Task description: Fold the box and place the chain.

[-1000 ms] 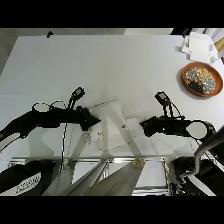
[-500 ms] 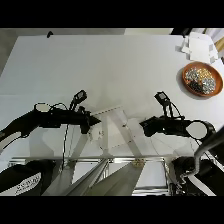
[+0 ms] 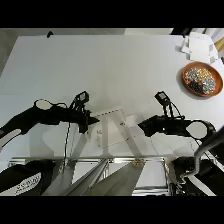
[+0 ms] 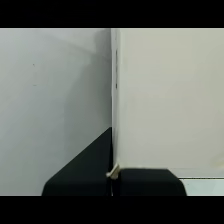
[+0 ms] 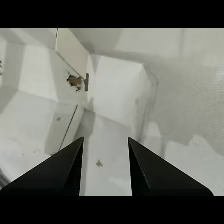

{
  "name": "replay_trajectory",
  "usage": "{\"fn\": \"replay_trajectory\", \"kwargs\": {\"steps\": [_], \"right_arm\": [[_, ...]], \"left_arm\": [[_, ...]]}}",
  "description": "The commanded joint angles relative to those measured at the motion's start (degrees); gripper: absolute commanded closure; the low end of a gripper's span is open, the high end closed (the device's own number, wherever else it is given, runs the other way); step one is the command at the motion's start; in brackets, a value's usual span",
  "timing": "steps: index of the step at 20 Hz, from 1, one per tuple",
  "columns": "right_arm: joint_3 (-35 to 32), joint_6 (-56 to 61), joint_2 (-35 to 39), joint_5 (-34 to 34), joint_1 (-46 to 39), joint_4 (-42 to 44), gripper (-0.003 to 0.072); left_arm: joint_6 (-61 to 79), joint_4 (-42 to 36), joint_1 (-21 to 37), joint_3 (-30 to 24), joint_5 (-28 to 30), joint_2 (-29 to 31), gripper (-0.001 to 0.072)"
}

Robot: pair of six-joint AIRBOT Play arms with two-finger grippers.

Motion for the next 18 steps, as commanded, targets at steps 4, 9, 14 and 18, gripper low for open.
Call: {"fn": "replay_trajectory", "kwargs": {"steps": [4,9,14,18], "right_arm": [[6.5,2.1,0.1,9.1,0.0,-11.2,0.0350],[10.5,2.2,0.0,18.3,0.0,-20.3,0.0386],[10.5,2.2,0.0,18.4,0.0,-22.6,0.0454],[10.5,2.2,0.0,17.3,0.0,-22.5,0.0454]], "left_arm": [[4.2,8.2,-4.3,14.7,-5.0,-2.0,0.0707],[8.9,4.2,-9.2,17.1,1.0,-9.0,0.0707],[11.1,3.7,-9.4,17.1,-0.2,-15.0,0.0706],[12.9,3.1,-9.4,17.1,0.6,-17.4,0.0706]]}}
